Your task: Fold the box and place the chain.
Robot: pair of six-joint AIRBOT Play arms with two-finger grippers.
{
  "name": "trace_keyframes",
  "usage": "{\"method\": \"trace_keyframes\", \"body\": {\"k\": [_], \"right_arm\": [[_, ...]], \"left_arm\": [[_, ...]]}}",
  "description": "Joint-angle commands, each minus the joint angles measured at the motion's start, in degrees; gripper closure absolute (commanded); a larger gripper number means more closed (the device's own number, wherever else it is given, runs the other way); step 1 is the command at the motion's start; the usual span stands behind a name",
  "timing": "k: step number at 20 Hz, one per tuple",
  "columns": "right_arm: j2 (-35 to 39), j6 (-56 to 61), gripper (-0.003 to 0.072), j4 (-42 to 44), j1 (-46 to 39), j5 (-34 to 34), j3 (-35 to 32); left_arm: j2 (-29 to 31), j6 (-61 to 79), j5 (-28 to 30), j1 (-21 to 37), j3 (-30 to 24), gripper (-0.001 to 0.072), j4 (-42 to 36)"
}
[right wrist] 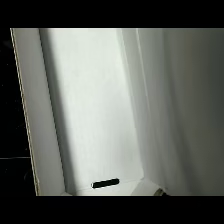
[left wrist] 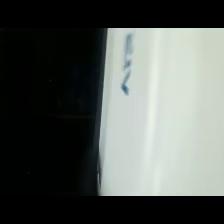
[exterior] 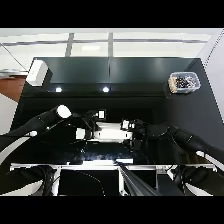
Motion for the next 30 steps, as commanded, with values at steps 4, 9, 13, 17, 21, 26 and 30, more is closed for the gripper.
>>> {"method": "trace_keyframes", "body": {"k": [4,9,13,17,21,26,30], "right_arm": [[-0.02,0.02,0.0332,-0.44,0.02,0.2,-0.02],[-0.02,0.02,0.0332,-0.44,0.02,0.13,0.0],[-0.02,0.02,0.0331,-0.44,0.02,0.13,-0.02],[-0.02,0.02,0.0331,-0.39,0.02,0.13,-0.02],[-0.02,0.04,0.0331,-0.37,0.02,0.11,0.0],[0.0,0.44,0.0332,-0.28,0.02,0.11,-0.02],[-0.02,0.44,0.0332,-0.31,0.02,0.15,-0.02]], "left_arm": [[1.81,-0.96,-2.05,0.07,0.09,0.0264,2.32],[8.63,-12.22,-6.56,1.7,0.09,0.0263,15.54],[16.63,-19.58,-15.65,4.44,0.09,0.0268,16.65],[21.11,-29.35,-20.57,4.7,0.07,0.0681,12.92],[19.93,-29.11,-14.97,4.55,-0.15,0.0682,-2.67],[15.34,-28.83,4.57,2.73,-0.13,0.0681,-8.41],[8.85,-28.65,5.99,1.49,-0.04,0.0682,-8.41]]}}
